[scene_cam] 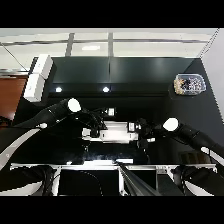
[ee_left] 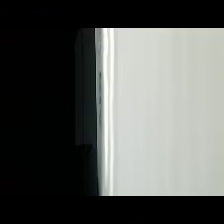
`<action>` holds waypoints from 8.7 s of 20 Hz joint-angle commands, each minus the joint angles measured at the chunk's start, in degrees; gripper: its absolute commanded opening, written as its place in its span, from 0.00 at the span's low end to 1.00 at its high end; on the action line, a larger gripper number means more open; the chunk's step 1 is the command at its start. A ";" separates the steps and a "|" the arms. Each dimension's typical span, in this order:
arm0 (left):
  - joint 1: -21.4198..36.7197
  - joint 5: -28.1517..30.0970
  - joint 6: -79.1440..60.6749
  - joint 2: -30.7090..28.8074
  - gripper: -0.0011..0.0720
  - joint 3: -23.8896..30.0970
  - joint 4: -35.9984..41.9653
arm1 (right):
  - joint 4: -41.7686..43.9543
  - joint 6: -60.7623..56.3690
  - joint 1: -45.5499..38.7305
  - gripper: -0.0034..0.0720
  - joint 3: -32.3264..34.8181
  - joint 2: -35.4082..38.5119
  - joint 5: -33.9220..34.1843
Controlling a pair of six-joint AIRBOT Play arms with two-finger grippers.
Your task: Fold the box and place the chain.
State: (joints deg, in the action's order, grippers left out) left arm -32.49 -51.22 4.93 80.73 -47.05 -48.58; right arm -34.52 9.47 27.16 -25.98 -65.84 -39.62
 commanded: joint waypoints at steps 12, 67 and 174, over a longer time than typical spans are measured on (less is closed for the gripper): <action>0.07 -0.02 -0.02 0.00 0.05 0.00 -0.02 | 0.00 -0.02 0.00 0.88 0.00 -0.55 0.24; 3.19 5.31 33.86 -4.28 0.05 7.37 16.96 | -0.02 0.00 0.00 0.23 0.00 -0.55 0.20; 26.93 -5.92 61.35 -8.00 0.05 24.15 16.20 | 0.00 0.00 0.04 0.23 0.00 -0.55 0.46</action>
State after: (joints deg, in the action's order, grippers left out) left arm -1.08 -59.92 68.29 70.67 -22.94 -35.79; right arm -34.52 9.47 27.16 -25.98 -66.37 -39.33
